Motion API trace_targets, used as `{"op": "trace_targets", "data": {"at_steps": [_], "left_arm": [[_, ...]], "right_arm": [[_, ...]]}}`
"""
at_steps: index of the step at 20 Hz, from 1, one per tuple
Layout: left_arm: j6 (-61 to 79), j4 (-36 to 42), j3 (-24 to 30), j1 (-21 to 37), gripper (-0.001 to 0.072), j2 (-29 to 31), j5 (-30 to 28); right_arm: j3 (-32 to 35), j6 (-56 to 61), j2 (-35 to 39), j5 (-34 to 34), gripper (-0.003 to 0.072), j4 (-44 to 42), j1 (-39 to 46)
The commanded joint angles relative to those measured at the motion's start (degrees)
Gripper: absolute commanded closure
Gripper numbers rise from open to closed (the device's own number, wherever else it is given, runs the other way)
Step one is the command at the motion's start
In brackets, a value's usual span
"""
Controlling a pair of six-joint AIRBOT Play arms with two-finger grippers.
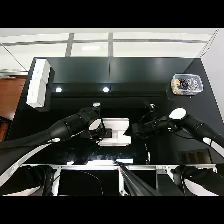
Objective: Fold the box and place the chain.
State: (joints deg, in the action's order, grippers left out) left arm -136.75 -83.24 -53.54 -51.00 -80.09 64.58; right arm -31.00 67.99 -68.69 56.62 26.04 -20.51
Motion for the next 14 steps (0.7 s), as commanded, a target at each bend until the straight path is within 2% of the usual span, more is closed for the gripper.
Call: {"op": "trace_targets", "data": {"at_steps": [1,6,10,14], "left_arm": [[0.02,-0.04,-0.02,0.02,0.0681,0.0,-0.02],[0.02,-0.04,-0.02,0.0,0.0681,0.0,0.0],[0.02,-0.04,-0.02,0.0,0.0681,0.0,-0.02],[0.02,-0.04,-0.02,0.0,0.0681,0.0,-0.02]], "right_arm": [[-2.73,11.91,-0.04,-5.73,0.0336,8.09,-5.79],[-7.82,34.84,-0.04,-6.27,0.0333,30.1,-13.99],[-10.86,46.84,-0.07,-5.38,0.0334,41.16,-19.56],[-14.53,58.51,-0.72,-1.31,0.0334,50.69,-24.48]]}}
